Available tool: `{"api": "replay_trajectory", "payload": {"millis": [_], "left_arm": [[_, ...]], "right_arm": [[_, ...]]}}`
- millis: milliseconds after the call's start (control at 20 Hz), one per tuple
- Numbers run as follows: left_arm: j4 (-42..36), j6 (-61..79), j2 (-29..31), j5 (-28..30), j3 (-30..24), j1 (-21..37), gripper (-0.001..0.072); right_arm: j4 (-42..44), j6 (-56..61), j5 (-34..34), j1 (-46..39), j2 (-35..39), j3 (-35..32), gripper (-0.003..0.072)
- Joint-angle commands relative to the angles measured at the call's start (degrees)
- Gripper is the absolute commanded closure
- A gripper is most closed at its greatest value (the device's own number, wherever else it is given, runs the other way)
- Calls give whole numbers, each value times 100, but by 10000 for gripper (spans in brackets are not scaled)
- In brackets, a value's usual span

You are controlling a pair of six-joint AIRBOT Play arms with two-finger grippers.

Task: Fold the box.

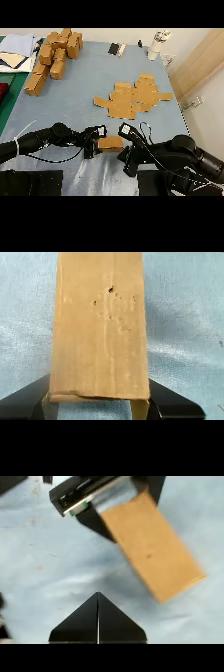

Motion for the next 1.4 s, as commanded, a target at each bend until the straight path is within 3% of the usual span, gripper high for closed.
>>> {"api": "replay_trajectory", "payload": {"millis": [0, 150, 250, 750, 1350], "left_arm": [[4, -2, 0, 0, 0, 4, 235], [4, -2, 0, -2, 0, 2, 234], [2, -2, 0, 0, 0, 2, 235], [2, -2, 0, 0, 0, 2, 234], [2, -2, 0, 0, 0, 4, 235]], "right_arm": [[1622, 1473, 1355, 4, 109, -955, 685], [1902, 1945, 3521, 11, -2, -1176, 685], [1884, 2273, 4162, 7, -127, -1178, 686], [1821, 2328, 3418, 48, -437, -1187, 686], [1790, 2304, 3462, 48, -994, -1215, 685]]}}
